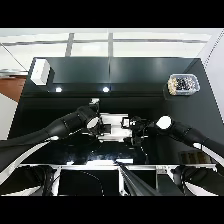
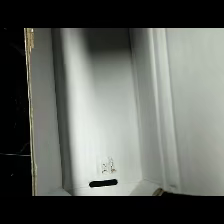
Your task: Fold the box and place the chain.
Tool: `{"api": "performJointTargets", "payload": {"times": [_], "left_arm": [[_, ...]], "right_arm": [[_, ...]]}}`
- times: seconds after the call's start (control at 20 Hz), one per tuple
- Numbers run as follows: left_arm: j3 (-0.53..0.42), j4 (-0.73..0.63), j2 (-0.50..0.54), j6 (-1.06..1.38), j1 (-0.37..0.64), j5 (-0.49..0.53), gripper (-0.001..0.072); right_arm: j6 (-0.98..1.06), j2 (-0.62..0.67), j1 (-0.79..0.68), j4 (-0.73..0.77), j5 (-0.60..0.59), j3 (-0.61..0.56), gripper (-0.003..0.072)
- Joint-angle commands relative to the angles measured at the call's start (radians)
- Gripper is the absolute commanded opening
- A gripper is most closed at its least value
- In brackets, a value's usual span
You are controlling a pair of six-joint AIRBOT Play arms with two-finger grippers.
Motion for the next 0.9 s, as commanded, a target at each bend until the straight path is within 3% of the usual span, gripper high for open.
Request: {"api": "performJointTargets", "payload": {"times": [0.0,0.15,0.3,0.35,0.55,0.6,0.7,0.75,0.85], "left_arm": [[0.003,0.01,-0.002,-0.041,-0.001,0.011,0.0223],[0.009,0.037,-0.002,-0.046,-0.001,-0.002,0.0217],[0.015,0.036,-0.002,-0.046,-0.005,0.0,0.0106],[0.015,0.032,-0.002,-0.045,-0.006,0.001,0.0026],[0.015,0.029,-0.002,-0.045,-0.007,-0.001,0.0027],[0.015,0.02,-0.002,-0.045,-0.007,-0.001,0.0056],[0.016,0.021,-0.002,-0.042,-0.007,-0.016,0.0257],[0.016,0.022,-0.002,-0.042,-0.006,-0.033,0.0301],[0.016,0.022,-0.002,-0.042,-0.003,-0.066,0.0301]], "right_arm": [[0.0,-0.001,0.0,0.0,0.0,-0.001,0.0535],[0.0,-0.001,0.0,0.0,0.0,-0.001,0.0535],[0.0,-0.001,0.0,0.0,0.0,-0.001,0.0535],[0.0,-0.001,0.0,0.0,0.0,-0.001,0.0535],[0.0,-0.001,0.0,0.0,0.0,-0.001,0.0535],[0.0,-0.001,0.0,0.0,0.0,-0.001,0.0535],[0.0,-0.001,0.0,0.0,0.0,-0.001,0.0535],[0.0,-0.001,0.0,0.0,0.0,-0.001,0.0535],[0.0,-0.001,0.0,0.0,0.0,-0.001,0.0535]]}}
